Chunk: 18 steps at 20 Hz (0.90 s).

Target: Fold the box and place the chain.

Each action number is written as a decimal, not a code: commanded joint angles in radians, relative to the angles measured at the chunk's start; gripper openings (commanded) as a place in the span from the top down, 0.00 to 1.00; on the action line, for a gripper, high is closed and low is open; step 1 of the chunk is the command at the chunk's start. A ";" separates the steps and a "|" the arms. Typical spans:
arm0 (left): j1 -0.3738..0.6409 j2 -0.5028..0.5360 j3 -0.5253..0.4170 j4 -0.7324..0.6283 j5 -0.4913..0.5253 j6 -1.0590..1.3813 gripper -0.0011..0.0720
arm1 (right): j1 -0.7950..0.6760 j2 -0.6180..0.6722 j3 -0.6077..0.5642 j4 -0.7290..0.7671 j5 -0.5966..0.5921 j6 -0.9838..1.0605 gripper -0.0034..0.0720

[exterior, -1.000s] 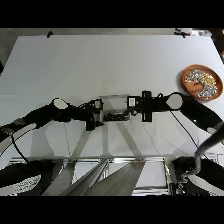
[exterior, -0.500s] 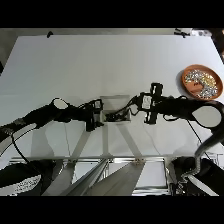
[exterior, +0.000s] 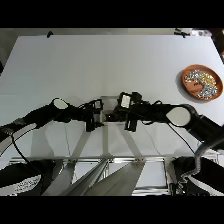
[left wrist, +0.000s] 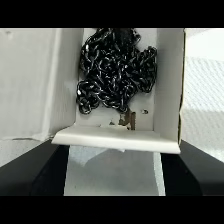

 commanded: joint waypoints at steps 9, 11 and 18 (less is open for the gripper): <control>0.000 0.000 0.000 0.000 0.000 0.000 0.64 | 0.016 -0.260 0.001 0.197 -0.047 0.062 0.71; 0.000 0.000 0.000 0.000 0.000 0.000 0.64 | -0.003 -0.257 0.006 0.226 -0.036 0.069 0.66; 0.000 0.000 0.000 0.000 0.000 0.000 0.64 | -0.236 -0.024 0.033 0.025 0.172 0.182 0.67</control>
